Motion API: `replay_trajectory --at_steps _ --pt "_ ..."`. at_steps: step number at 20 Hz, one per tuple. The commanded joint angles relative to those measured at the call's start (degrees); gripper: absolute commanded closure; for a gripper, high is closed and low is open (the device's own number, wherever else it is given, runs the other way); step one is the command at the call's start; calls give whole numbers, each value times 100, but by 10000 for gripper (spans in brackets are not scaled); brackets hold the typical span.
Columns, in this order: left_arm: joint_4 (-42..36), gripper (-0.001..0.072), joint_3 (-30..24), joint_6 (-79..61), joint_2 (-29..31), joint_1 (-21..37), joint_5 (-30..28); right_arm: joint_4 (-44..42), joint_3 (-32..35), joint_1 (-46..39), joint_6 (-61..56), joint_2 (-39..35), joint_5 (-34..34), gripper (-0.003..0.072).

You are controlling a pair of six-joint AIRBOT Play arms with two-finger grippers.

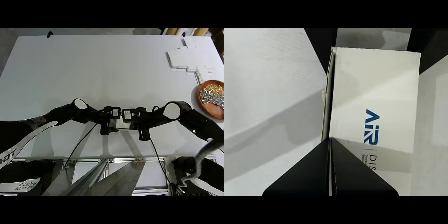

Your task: Fold the box and place the chain.

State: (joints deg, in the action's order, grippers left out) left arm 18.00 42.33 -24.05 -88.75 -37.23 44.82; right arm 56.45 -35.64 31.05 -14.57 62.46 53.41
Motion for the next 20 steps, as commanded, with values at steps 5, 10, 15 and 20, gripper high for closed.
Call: replay_trajectory --at_steps 5,10,15,20 --pt "-4 501 0 4 2 0 0 39 -46 0 -310 -227 -13 670" --pt "-7 501 0 4 2 0 0 1252 -271 0 -1552 -1113 59 670" --pt "-4 501 0 2 2 0 -2 3077 -199 -885 -3460 -1235 1316 670" --pt "-4 501 0 2 2 0 0 2817 -166 -3021 -4343 -1088 1097 670"
